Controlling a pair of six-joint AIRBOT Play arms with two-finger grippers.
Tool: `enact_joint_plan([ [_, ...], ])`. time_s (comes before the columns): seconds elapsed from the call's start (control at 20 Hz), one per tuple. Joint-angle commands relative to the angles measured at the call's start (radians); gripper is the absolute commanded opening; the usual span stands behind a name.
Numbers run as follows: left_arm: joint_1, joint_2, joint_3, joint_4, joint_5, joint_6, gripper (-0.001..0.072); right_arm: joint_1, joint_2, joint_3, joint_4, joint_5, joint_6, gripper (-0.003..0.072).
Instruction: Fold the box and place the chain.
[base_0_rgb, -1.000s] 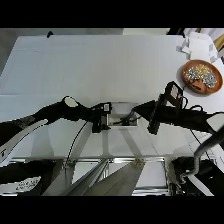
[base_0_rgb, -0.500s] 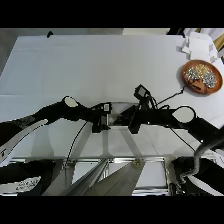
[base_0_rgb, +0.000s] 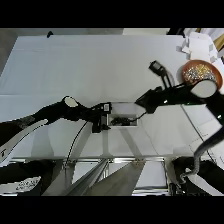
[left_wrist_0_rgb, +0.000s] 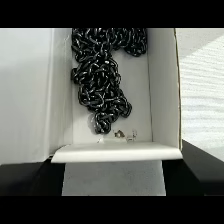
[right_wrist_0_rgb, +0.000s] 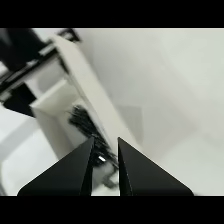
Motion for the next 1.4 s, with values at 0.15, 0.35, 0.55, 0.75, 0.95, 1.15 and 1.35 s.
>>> enact_joint_plan([
  [0.15, 0.000, 0.001, 0.000, 0.000, 0.000, 0.000, 0.0144, -0.335, -0.050, 0.154, -0.370, -0.011, 0.428, 0.0178],
  [0.35, 0.000, 0.001, 0.000, 0.000, 0.000, 0.000, 0.0144, -0.384, -0.188, 0.154, -0.596, -0.104, 0.581, 0.0449],
  [0.55, 0.000, 0.001, 0.000, 0.000, 0.000, 0.000, 0.0144, -0.411, -0.327, 0.161, -0.631, -0.205, 0.649, 0.0442],
  [0.75, 0.000, 0.001, 0.000, 0.000, 0.000, 0.000, 0.0144, -0.410, -0.433, 0.161, -0.689, -0.320, 0.742, 0.0397],
  [0.95, 0.000, 0.001, 0.000, 0.000, 0.000, 0.000, 0.0144, -0.410, -0.492, 0.161, -0.710, -0.352, 0.762, 0.0395],
  [1.15, 0.000, 0.001, 0.000, 0.000, 0.000, 0.000, 0.0144, -0.410, -0.524, 0.161, -0.727, -0.391, 0.762, 0.0279],
  [1.35, 0.000, 0.001, 0.000, 0.000, 0.000, 0.000, 0.0144, -0.410, -0.538, 0.161, -0.724, -0.397, 0.762, 0.0215],
])
